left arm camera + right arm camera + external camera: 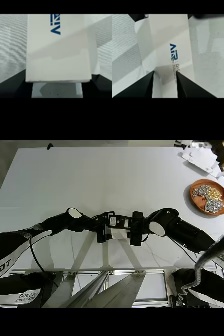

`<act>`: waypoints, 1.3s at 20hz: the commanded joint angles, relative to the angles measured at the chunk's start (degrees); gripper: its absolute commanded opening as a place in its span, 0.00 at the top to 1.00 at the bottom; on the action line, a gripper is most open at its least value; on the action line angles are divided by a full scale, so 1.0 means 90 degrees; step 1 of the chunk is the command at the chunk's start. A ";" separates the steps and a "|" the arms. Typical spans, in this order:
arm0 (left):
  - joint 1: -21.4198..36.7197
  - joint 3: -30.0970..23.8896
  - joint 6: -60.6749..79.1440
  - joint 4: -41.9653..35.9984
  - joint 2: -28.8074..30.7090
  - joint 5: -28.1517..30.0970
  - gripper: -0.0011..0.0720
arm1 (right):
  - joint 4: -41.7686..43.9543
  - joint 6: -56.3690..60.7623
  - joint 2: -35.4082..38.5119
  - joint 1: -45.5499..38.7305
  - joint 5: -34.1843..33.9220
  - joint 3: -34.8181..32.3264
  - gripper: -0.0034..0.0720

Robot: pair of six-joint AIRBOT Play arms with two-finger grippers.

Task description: Fold the box and place the chain.

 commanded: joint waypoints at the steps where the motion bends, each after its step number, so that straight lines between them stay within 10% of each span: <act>1: 0.0005 0.0000 0.0017 0.0017 0.0005 -0.0012 0.52 | -0.0083 0.0063 0.0002 0.0005 -0.0010 -0.0002 0.67; 26: 0.0005 0.0000 0.0019 0.0017 0.0005 -0.0012 0.52 | -0.0102 0.0379 0.0092 0.0005 -0.0697 -0.0219 0.74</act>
